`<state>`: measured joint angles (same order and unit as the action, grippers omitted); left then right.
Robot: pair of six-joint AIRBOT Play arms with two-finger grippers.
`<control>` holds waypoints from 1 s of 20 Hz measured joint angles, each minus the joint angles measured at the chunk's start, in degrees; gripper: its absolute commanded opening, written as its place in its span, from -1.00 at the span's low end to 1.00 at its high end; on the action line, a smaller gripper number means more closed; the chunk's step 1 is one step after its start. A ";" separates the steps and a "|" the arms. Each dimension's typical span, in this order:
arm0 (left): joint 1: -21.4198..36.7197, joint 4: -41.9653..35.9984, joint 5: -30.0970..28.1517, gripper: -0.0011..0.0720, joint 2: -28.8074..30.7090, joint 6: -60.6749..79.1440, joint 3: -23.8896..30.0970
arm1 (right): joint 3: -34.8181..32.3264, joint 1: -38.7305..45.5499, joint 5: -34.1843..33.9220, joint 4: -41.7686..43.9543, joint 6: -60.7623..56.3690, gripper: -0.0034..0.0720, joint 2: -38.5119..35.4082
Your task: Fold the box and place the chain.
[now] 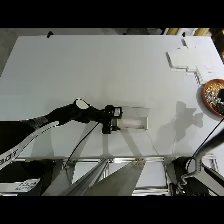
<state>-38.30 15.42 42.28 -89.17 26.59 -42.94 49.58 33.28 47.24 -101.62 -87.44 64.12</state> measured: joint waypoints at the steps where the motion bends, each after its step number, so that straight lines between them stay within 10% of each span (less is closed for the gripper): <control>1: -0.02 0.00 -0.02 -0.12 0.00 0.00 0.00 | 0.00 0.61 -0.48 0.02 0.15 0.03 1.60; 20: -0.02 0.00 -0.02 -0.12 0.00 0.00 0.00 | 0.00 11.72 -6.38 2.91 1.84 -0.21 11.65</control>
